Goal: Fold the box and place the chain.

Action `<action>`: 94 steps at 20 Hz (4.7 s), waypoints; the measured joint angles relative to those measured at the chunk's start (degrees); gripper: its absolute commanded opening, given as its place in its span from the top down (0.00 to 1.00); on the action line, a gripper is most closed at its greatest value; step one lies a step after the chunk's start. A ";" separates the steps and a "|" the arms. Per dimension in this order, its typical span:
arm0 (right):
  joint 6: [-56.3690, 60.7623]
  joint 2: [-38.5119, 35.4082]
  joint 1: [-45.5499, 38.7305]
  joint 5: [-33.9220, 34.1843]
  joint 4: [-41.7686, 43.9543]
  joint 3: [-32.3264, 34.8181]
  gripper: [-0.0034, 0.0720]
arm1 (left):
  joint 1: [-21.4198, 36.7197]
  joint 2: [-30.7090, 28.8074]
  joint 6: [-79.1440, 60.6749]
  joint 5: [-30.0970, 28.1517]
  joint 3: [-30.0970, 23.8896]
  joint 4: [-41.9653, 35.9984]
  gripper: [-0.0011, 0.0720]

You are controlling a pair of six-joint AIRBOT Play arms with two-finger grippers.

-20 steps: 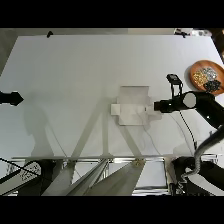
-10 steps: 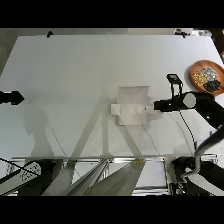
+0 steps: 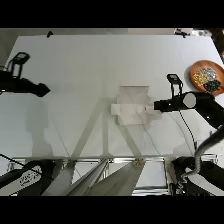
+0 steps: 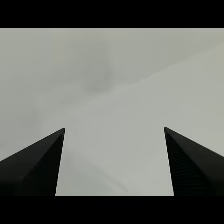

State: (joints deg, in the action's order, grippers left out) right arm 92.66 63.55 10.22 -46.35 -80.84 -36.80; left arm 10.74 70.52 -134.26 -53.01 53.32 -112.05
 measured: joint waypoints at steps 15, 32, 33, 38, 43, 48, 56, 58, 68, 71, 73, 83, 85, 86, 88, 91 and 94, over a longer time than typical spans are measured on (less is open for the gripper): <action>-0.98 0.00 0.00 -0.92 0.52 0.00 0.94 | -32.30 3.39 -12.90 5.81 2.69 -24.72 0.05; 1.46 0.92 9.44 8.22 9.20 0.00 0.94 | -20.41 7.54 -19.02 -11.26 2.75 -30.12 0.03; 1.49 1.66 9.79 8.61 9.55 0.02 0.94 | -18.73 7.45 -19.54 -12.87 2.75 -29.73 0.03; 0.85 5.22 13.53 11.13 10.67 -0.09 0.94 | -14.08 7.23 -20.79 -16.55 2.75 -26.93 0.03; -0.57 6.10 14.73 12.66 9.57 -0.26 0.94 | -13.27 7.23 -21.42 -17.33 2.75 -24.92 0.03; -1.40 6.25 14.95 14.05 9.18 -0.76 0.94 | -16.09 7.72 -22.34 -17.79 2.75 -24.59 0.03; -1.64 6.25 14.99 14.05 9.88 -0.90 0.94 | -22.95 10.47 -24.22 -11.87 2.75 -25.70 0.03; -1.62 6.25 14.99 14.01 10.38 -0.90 0.94 | -23.54 11.15 -24.94 -9.16 2.75 -26.73 0.03; 4.35 6.25 14.99 9.79 10.82 -0.94 0.94 | -25.03 15.65 -29.11 -2.78 2.75 -29.49 0.06; 4.61 6.25 14.99 9.01 10.78 -0.94 0.94 | -25.70 16.76 -32.35 -1.66 2.75 -31.50 0.06; 4.63 6.25 14.99 8.35 10.78 -0.94 0.94 | -25.53 17.11 -33.62 -0.11 2.75 -32.33 0.06; 3.74 6.25 14.99 6.56 10.75 -0.94 0.94 | -24.39 20.85 -35.12 -4.07 5.16 -33.92 0.13; 3.54 6.23 14.99 6.36 10.78 -0.94 0.94 | -25.22 21.99 -35.21 -6.73 6.62 -34.05 0.17; 3.50 6.23 14.99 6.34 10.78 -0.94 0.94 | -25.49 22.34 -35.21 -7.74 7.17 -34.07 0.34; 3.39 6.25 14.99 6.23 10.78 -0.94 0.94 | -25.86 22.77 -35.26 -9.60 7.85 -34.01 0.47; 3.34 6.25 14.99 6.16 10.78 -0.94 0.94 | -26.14 23.06 -35.23 -11.61 8.33 -33.70 0.77; 3.32 6.25 14.99 6.01 10.73 -0.94 0.94 | -26.86 23.19 -35.23 -12.17 8.48 -33.57 0.87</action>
State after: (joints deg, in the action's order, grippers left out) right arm 95.98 69.80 25.21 -40.34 -70.11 -37.74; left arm -16.12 93.71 -169.49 -65.19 61.80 -145.62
